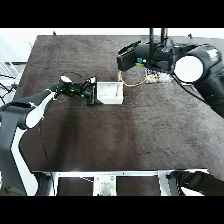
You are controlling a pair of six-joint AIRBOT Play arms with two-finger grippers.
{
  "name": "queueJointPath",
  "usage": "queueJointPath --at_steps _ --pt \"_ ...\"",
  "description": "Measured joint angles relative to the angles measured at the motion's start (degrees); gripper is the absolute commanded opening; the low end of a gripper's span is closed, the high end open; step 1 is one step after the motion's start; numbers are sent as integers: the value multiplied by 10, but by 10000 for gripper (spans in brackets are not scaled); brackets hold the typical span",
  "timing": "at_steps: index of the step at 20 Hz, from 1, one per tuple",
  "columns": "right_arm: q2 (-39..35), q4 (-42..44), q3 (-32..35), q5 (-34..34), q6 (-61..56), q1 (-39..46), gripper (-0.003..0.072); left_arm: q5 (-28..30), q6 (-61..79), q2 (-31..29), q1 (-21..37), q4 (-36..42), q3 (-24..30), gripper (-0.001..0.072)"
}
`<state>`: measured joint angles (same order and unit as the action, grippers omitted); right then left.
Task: Fold the box and place the chain.
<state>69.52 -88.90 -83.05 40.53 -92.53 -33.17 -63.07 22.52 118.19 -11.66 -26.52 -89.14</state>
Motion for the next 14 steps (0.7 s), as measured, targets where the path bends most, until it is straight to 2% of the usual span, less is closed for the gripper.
queueJointPath --at_steps 4,9,14 --pt "21 -3 0 3 -3 -3 7 0 0 0 0 0 0 464" --pt "16 -45 -2 26 -13 7 7 0 0 0 0 0 0 464" --pt "18 -49 -2 34 -19 -2 7 0 0 0 0 0 0 464"
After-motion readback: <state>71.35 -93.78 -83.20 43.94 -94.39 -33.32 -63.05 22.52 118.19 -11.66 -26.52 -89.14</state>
